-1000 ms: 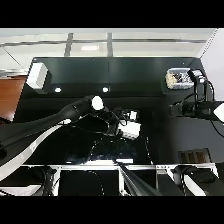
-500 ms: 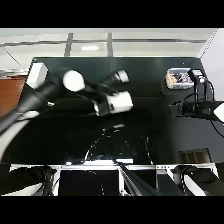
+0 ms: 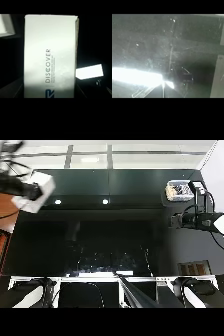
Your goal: Fold the box and place the chain.
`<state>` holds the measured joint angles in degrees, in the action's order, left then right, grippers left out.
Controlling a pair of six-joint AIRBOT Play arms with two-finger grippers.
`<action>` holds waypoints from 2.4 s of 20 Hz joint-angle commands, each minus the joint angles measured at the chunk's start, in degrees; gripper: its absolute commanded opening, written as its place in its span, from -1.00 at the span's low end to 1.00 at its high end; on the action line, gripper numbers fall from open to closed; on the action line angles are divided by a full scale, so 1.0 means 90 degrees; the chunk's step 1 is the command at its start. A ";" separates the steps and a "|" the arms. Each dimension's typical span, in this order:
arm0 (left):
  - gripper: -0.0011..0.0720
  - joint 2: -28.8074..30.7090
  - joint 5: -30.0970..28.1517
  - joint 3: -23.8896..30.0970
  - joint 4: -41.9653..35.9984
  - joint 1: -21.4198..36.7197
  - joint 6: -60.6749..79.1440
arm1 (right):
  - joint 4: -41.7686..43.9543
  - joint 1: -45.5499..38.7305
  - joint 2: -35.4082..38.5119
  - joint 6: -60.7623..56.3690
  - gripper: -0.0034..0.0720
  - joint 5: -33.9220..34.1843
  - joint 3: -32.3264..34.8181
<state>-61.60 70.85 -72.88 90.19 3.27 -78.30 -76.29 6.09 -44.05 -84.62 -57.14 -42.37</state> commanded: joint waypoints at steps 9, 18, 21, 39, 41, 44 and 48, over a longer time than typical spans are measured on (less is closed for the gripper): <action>-0.01 -0.1656 -0.1076 0.0595 -0.1093 0.2412 0.0886 | 0.0000 0.0000 -0.0005 -0.0010 -0.87 0.0316 0.0002; -0.01 -0.3058 -0.2414 0.0595 -0.1379 0.2244 0.1239 | -0.0002 0.0000 -0.0015 -0.0245 -0.87 0.0418 0.0002; 0.46 -0.3201 -0.2552 0.0593 -0.1416 0.2186 0.1236 | -0.0002 0.0000 -0.0015 -0.0318 -0.87 0.0432 0.0002; -0.91 0.0396 -0.0750 -0.0163 -0.1620 0.0022 -0.0532 | 0.0138 0.0775 -0.0015 0.0032 -0.87 0.0675 0.0002; -0.91 0.1501 -0.2084 0.1503 -0.1469 -0.0991 -0.0240 | 0.0121 0.0775 -0.0015 0.0032 -0.87 0.0826 0.0051; -0.91 0.2713 -0.3640 0.4027 -0.0733 -0.1987 -0.0364 | 0.0024 0.0772 -0.0017 0.0029 -0.87 0.1712 0.0641; -0.91 0.3412 -0.4041 0.5343 -0.0746 -0.2030 -0.0374 | -0.0301 0.0753 -0.0017 0.0029 -0.87 0.3194 0.1535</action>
<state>-36.40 40.64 -34.68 81.76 -12.80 -81.62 -76.97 12.82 -44.16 -84.42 -37.78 -33.19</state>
